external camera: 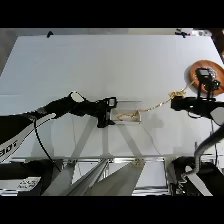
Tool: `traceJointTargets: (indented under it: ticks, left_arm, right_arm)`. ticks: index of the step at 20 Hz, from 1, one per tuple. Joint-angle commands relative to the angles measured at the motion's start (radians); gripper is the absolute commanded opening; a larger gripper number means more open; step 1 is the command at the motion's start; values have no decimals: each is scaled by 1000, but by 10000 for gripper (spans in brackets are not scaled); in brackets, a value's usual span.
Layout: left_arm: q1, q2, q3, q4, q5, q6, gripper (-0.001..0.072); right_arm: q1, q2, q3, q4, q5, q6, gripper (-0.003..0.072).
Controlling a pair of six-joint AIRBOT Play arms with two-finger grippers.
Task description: Fold the box and place the chain.
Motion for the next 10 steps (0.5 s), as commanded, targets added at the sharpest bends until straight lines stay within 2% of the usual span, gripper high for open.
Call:
traceJointTargets:
  ticks: [1,4,10]
  left_arm:
    - [0,0,0,0,0,0,276]
    - [0,0,0,0,0,0,276]
    - [0,0,0,0,0,0,276]
  right_arm:
    - [-219,-156,13,-24,-89,-101,366]
    - [-227,-338,73,-29,-185,-101,388]
    - [-222,-563,187,-24,-206,-103,381]
